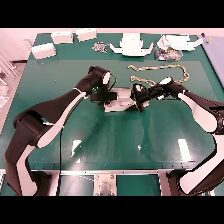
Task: Fold the box and place the chain.
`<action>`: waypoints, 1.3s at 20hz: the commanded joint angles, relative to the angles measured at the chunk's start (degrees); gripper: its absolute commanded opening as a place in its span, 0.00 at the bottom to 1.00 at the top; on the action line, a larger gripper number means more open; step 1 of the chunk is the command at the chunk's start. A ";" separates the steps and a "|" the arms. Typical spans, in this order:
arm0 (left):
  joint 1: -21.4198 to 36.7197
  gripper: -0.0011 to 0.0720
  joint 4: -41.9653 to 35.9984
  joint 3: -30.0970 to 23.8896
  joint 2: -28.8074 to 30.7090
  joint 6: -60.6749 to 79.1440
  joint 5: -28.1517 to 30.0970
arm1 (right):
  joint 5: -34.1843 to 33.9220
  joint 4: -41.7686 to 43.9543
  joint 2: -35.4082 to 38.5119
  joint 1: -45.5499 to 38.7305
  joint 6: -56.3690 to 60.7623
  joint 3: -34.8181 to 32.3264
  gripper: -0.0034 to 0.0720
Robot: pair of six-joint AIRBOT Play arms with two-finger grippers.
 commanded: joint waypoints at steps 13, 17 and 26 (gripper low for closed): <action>0.02 0.04 0.48 3.30 -1.14 2.16 -0.15 | 0.00 0.02 0.04 0.00 -0.02 0.04 0.70; 0.02 0.21 0.42 3.80 -1.09 2.16 -1.88 | 0.02 0.02 0.04 0.00 -0.02 0.04 0.70; 0.02 0.37 0.35 4.20 -0.55 2.21 -3.10 | 0.02 0.02 0.04 0.00 -0.02 0.04 0.70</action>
